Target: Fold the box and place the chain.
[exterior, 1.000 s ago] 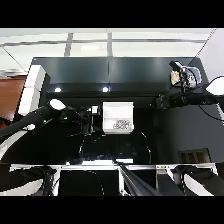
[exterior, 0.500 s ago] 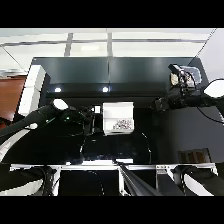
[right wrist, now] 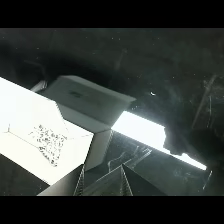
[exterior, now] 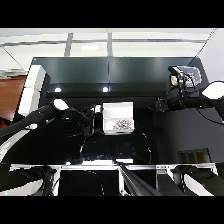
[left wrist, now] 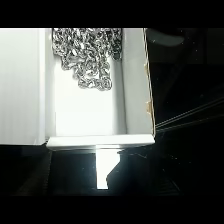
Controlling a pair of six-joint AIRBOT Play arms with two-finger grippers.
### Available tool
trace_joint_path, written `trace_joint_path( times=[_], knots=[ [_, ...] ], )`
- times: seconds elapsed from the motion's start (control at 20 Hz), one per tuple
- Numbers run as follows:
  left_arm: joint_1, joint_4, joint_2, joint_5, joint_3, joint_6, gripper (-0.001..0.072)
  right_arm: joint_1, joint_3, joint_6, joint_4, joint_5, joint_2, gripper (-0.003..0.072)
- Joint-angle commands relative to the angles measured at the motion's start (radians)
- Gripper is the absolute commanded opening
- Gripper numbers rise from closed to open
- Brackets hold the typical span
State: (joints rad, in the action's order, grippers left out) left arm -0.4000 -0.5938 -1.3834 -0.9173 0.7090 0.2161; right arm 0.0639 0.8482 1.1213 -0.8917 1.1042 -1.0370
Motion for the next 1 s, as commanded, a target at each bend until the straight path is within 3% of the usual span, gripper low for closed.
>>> trace_joint_path(
  times=[0.0, 0.15, 0.5, 0.65, 0.7, 0.75, 0.9, 0.95],
  knots=[
    [-0.002, -0.001, 0.002, 0.0, 0.0, -0.024, 0.0714, 0.001, 0.0, 0.0, 0.0, -0.009, -0.001, 0.0274],
    [-0.014, -0.001, 0.002, 0.007, 0.0, -0.035, 0.0714, 0.001, 0.0, 0.0, 0.0, -0.009, -0.001, 0.0274],
    [-0.1, 0.06, -0.007, 0.146, 0.0, -0.053, 0.0714, 0.001, 0.0, 0.0, 0.0, -0.013, -0.001, 0.0274],
    [-0.107, 0.054, -0.008, 0.149, 0.003, -0.057, 0.0703, 0.001, 0.0, 0.0, 0.0, -0.014, -0.001, 0.0274],
    [-0.107, 0.053, -0.008, 0.147, 0.003, -0.056, 0.0622, 0.001, 0.0, 0.0, 0.0, -0.018, -0.001, 0.0274],
    [-0.107, 0.053, -0.008, 0.147, 0.003, -0.056, 0.0486, 0.001, 0.0, 0.0, 0.0, -0.031, -0.001, 0.0274],
    [-0.107, 0.052, -0.008, 0.15, 0.003, -0.056, 0.044, 0.008, 0.0, 0.001, 0.02, -0.141, -0.001, 0.0284],
    [-0.107, 0.052, -0.008, 0.15, 0.003, -0.056, 0.044, 0.019, 0.0, 0.002, 0.039, -0.188, -0.003, 0.055]
  ],
)
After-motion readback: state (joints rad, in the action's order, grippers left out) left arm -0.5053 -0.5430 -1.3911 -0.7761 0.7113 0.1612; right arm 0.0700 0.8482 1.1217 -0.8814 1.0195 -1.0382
